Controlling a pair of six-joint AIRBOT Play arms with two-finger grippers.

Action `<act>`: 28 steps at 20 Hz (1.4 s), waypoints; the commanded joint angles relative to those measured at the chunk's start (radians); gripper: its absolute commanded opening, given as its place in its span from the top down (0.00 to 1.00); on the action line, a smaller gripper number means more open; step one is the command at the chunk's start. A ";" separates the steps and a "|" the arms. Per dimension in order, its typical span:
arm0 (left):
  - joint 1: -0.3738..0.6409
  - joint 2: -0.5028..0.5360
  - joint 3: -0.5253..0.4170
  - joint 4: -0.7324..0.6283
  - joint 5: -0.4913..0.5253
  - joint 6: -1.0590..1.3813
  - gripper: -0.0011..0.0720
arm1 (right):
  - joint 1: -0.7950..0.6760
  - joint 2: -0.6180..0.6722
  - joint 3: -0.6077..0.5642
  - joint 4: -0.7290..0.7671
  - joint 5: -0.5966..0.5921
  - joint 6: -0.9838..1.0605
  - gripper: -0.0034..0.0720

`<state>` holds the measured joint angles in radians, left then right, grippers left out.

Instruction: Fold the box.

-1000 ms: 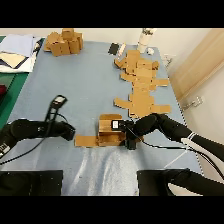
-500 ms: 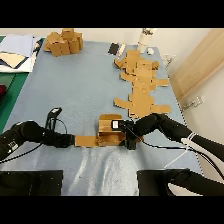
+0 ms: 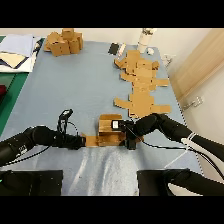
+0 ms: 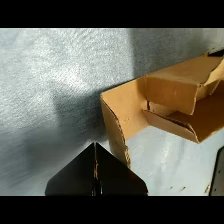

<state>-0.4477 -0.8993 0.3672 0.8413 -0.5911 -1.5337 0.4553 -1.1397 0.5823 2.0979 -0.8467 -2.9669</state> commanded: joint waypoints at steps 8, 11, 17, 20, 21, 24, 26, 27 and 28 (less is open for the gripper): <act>-0.089 -0.013 0.028 -0.159 0.093 0.088 0.97 | 0.000 0.000 0.000 0.000 0.000 0.000 0.29; -0.089 -0.013 0.076 -0.161 0.092 0.113 0.97 | 0.000 0.000 0.000 0.000 0.000 0.000 0.29; -0.089 -0.032 0.092 -0.162 0.086 0.130 0.96 | 0.000 0.000 0.000 0.000 0.000 0.000 0.29; -0.089 -0.039 0.095 -0.162 0.084 0.131 0.96 | 0.000 0.000 0.000 0.000 0.000 0.000 0.29; -0.089 -0.039 0.095 -0.162 0.084 0.132 0.93 | 0.000 0.000 0.000 0.000 0.000 0.000 0.29; -0.089 -0.039 0.095 -0.162 0.086 0.131 0.49 | 0.000 0.000 0.000 0.000 0.000 0.000 0.29; -0.088 -0.039 0.095 -0.162 0.087 0.131 0.48 | 0.000 0.000 0.000 0.000 0.000 0.000 0.29; -0.088 -0.039 0.095 -0.162 0.087 0.131 0.48 | 0.000 0.000 0.000 0.000 0.000 0.000 0.29; -0.088 -0.039 0.095 -0.162 0.087 0.131 0.48 | 0.000 0.000 0.000 0.000 0.000 0.000 0.29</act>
<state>-0.5362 -0.9375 0.4614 0.6796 -0.5056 -1.4029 0.4553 -1.1393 0.5823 2.0979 -0.8467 -2.9669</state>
